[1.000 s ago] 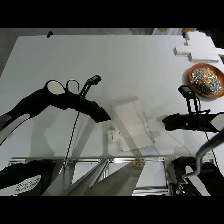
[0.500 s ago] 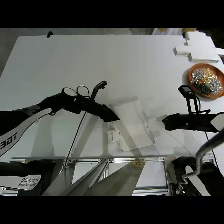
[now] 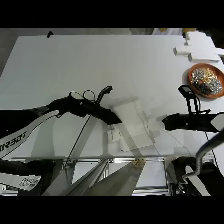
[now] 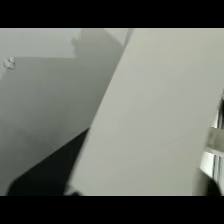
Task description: Fold the box and place the chain.
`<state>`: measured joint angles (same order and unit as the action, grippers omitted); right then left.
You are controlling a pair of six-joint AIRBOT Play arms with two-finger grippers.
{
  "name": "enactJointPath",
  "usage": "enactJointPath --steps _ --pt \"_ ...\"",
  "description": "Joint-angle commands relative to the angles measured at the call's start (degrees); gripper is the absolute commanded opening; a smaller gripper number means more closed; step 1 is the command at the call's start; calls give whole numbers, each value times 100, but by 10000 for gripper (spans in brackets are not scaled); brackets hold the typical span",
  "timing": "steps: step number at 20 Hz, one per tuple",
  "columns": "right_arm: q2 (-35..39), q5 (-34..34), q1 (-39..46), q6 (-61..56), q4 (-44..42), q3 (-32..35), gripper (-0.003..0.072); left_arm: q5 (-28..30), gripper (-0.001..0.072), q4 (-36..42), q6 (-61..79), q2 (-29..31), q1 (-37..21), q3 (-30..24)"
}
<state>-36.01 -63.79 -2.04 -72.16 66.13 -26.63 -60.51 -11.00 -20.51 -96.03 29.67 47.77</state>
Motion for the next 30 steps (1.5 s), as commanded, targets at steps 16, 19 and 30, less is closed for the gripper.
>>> enactJointPath --steps 16,19,30 --pt "17 7 -4 20 -313 -114 203 26 0 -2946 723 907 326 861" --pt "39 11 -4 24 -334 -199 202 229 1 -3217 1067 1086 439 861" --pt "52 68 -4 55 -315 -197 199 883 4 -3220 1283 855 437 859"
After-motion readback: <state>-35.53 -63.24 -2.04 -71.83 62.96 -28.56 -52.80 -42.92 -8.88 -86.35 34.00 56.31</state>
